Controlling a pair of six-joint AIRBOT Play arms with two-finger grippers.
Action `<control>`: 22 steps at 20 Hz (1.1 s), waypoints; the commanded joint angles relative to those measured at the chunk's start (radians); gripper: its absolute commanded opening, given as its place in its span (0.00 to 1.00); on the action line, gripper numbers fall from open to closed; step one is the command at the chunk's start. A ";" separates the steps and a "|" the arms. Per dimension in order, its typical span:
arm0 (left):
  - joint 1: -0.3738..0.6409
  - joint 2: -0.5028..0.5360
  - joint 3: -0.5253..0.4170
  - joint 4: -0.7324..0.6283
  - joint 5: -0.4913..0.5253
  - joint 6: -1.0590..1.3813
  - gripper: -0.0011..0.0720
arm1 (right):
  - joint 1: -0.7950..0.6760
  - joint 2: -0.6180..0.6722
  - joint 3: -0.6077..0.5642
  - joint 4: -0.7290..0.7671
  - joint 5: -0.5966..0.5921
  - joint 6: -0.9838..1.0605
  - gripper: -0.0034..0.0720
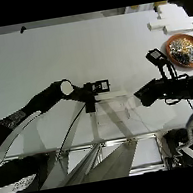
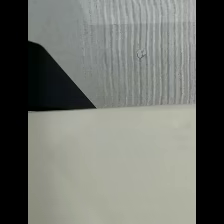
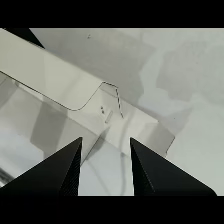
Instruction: Fold the box and place the chain.
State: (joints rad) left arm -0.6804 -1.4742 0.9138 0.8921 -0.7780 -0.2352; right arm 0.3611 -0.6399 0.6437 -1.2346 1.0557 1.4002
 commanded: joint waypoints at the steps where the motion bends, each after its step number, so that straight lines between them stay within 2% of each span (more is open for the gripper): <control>1: -0.001 -0.009 0.000 0.006 0.003 0.000 0.02 | 0.000 -0.001 0.000 0.000 0.000 0.000 0.50; 16: -0.001 -0.008 0.000 0.006 -0.011 0.000 0.03 | 0.000 -0.001 0.000 0.000 0.006 -0.018 0.49; 20: -0.001 -0.008 0.000 0.006 -0.011 0.000 0.03 | 0.000 -0.001 0.000 0.000 0.029 -0.123 0.49; 21: -0.001 -0.008 0.000 0.006 -0.011 0.000 0.03 | 0.000 -0.003 0.000 0.001 0.043 -0.190 0.47; 22: -0.001 -0.008 0.000 0.006 -0.011 0.000 0.03 | 0.000 -0.005 0.000 0.001 0.056 -0.262 0.38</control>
